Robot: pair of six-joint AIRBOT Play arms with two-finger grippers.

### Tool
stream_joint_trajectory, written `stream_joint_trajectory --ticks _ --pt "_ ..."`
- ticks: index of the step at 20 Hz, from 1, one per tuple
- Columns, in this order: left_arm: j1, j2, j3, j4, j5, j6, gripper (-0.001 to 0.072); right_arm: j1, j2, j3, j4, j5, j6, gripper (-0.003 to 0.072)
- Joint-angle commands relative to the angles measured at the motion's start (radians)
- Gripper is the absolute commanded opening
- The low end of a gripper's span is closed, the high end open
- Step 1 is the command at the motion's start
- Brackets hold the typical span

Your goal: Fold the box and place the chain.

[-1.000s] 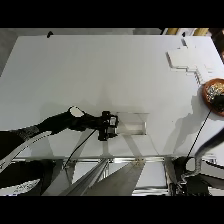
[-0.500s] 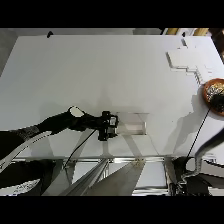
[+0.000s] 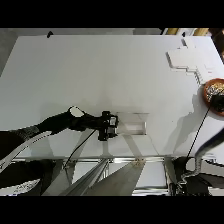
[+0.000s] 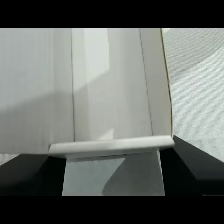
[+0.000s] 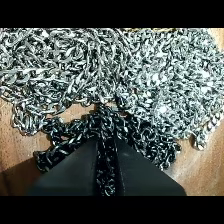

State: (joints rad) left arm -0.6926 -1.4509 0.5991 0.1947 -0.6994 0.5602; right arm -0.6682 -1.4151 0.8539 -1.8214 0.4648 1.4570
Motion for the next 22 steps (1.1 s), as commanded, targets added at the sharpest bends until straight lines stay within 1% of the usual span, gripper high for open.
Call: stream_joint_trajectory --ticks 1,3,5,8,9,11,12,16,20,22 --pt "0.0 0.0 0.0 0.0 0.0 0.0 0.0372 -0.001 -0.001 0.0 0.002 0.0 0.001 0.004" --pt "0.0 0.0 0.0 0.0 0.0 0.0 0.0372 0.0 0.003 0.0 0.005 0.029 0.001 0.0021" --pt "0.0 0.0 0.0 0.0 0.0 0.0 0.0372 0.005 0.032 0.0 -0.002 0.06 -0.001 0.0018" --pt "0.0 0.0 0.0 0.0 0.0 0.0 0.0372 0.047 0.143 0.0 0.005 0.093 0.0 0.0018" --pt "0.0 0.0 0.0 0.0 0.0 0.0 0.0372 0.072 0.18 0.0 0.04 0.11 0.0 0.0018" --pt "0.0 0.0 0.0 0.0 0.0 0.0 0.0372 0.15 0.248 0.0 0.158 0.18 -0.034 0.0018" --pt "0.0 0.0 0.0 0.0 0.0 0.0 0.0372 0.2 0.279 0.0 0.184 0.223 -0.084 0.0018" --pt "0.0 0.0 0.0 0.0 0.0 0.0 0.0372 0.384 0.425 0.0 0.188 0.402 -0.105 0.0018" --pt "0.0 0.0 0.0 0.0 0.0 0.0 0.0372 0.457 0.596 0.0 0.259 0.534 -0.106 0.0019" --pt "0.0 0.0 0.0 0.0 0.0 0.0 0.0372 0.473 0.685 0.0 0.345 0.615 -0.106 0.0018"
